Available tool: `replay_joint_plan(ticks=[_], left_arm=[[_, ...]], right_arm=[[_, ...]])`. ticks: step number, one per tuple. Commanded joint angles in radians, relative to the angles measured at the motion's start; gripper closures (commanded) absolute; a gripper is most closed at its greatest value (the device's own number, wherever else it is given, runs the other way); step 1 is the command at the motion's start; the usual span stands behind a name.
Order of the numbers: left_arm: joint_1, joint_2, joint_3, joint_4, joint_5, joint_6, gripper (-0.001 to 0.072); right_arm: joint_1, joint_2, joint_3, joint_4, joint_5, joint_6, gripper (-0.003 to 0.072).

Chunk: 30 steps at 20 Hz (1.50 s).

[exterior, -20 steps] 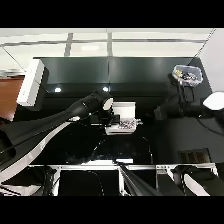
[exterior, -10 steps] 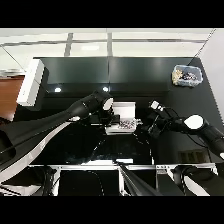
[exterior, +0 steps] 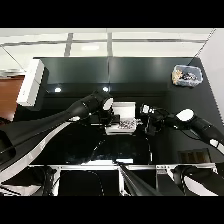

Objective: Fold the box and place the chain.

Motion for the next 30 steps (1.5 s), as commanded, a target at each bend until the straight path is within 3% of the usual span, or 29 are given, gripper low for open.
replay_joint_plan(ticks=[1,6,9,10,11,14,18,23,26,30], left_arm=[[0.000,0.000,0.000,0.000,0.000,0.000,0.0680],[0.000,0.000,0.000,-0.007,0.000,0.000,0.0680],[0.000,0.000,0.000,-0.007,0.001,0.000,0.0680],[0.000,0.000,0.000,-0.007,0.001,0.000,0.0680],[0.000,0.000,0.000,-0.007,0.001,0.000,0.0680],[0.000,0.000,0.000,-0.007,0.000,0.000,0.0680],[0.000,0.000,0.000,-0.007,0.002,0.000,0.0680],[0.000,0.000,0.000,-0.007,0.002,0.000,0.0680],[0.000,0.000,0.000,-0.007,0.002,0.000,0.0680],[0.000,0.000,0.000,-0.007,0.002,0.000,0.0680]], right_arm=[[0.011,-0.034,0.004,0.011,-0.001,-0.047,-0.0024],[0.073,-0.060,0.004,-0.005,-0.056,-0.065,-0.0020],[0.070,-0.060,0.006,-0.021,-0.066,-0.048,0.0362],[0.071,-0.060,0.006,-0.021,-0.055,-0.038,0.0583],[0.070,-0.060,0.006,-0.024,-0.050,-0.024,0.0672],[0.063,-0.021,0.006,-0.096,-0.062,0.108,0.0674],[0.010,0.146,0.006,-0.156,-0.026,0.454,0.0674],[-0.003,0.370,0.063,-0.188,0.197,0.759,0.0675],[0.000,0.395,0.156,-0.080,0.288,0.845,0.0675],[0.000,0.394,0.258,0.209,0.283,0.849,0.0674]])
